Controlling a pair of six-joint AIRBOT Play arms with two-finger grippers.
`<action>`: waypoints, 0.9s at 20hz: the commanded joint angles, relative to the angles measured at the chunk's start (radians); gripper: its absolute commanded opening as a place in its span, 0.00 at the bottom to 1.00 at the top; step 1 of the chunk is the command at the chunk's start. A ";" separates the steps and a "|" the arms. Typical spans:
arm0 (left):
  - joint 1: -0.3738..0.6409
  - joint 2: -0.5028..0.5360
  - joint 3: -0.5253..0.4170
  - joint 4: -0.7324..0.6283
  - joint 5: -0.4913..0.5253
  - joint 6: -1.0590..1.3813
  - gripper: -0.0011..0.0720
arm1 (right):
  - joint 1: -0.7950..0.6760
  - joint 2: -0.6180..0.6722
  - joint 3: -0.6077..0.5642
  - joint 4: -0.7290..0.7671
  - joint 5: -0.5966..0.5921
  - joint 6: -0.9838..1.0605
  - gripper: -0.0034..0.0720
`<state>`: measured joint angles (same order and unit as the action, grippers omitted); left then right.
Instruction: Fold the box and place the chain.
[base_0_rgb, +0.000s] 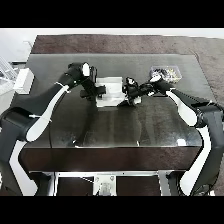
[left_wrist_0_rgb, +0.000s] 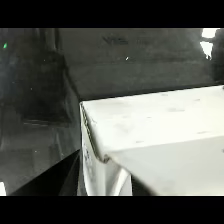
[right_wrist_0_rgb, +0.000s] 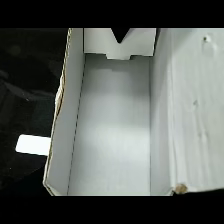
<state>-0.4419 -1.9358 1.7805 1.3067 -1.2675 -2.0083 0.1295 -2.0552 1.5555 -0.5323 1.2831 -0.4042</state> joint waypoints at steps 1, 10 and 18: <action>-0.014 -0.028 0.055 0.058 -0.058 -0.030 0.51 | 0.000 0.000 0.000 0.000 0.000 0.001 0.82; -0.015 -0.031 0.066 0.124 -0.088 -0.053 0.51 | 0.000 0.000 0.000 0.000 0.000 0.000 0.82; -0.018 -0.075 0.153 0.128 -0.129 -0.052 0.51 | 0.000 0.000 0.000 0.000 0.000 0.000 0.82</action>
<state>-0.4580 -1.9888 1.8931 1.4307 -1.3670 -2.0602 0.1303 -2.0552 1.5555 -0.5320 1.2823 -0.4034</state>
